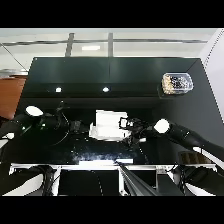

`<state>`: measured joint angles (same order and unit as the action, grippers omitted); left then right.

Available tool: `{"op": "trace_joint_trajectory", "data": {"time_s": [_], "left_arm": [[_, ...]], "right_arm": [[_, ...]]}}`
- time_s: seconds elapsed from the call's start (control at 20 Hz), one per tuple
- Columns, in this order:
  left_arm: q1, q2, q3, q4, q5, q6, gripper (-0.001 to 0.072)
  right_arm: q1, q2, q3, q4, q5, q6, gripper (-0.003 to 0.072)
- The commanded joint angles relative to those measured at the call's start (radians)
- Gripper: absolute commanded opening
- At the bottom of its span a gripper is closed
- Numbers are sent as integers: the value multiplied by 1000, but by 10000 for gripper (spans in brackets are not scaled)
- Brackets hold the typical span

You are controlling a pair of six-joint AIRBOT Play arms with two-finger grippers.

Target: Fold the box and place the chain.

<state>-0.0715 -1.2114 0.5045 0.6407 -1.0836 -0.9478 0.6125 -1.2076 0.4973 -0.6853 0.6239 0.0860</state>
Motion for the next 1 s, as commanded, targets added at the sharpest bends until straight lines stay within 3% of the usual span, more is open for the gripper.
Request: {"op": "trace_joint_trajectory", "data": {"time_s": [0.0,0.25,0.6,0.95], "left_arm": [[-19,-2,66,-25,-109,1,644],[-103,-1,121,-19,-121,-94,642],[-242,-1,126,87,-35,-232,614],[-267,25,126,106,32,-283,613]], "right_arm": [[1,0,0,1,0,1,477],[1,0,0,2,0,1,477],[1,0,0,1,0,1,477],[1,0,0,1,0,1,477]]}}
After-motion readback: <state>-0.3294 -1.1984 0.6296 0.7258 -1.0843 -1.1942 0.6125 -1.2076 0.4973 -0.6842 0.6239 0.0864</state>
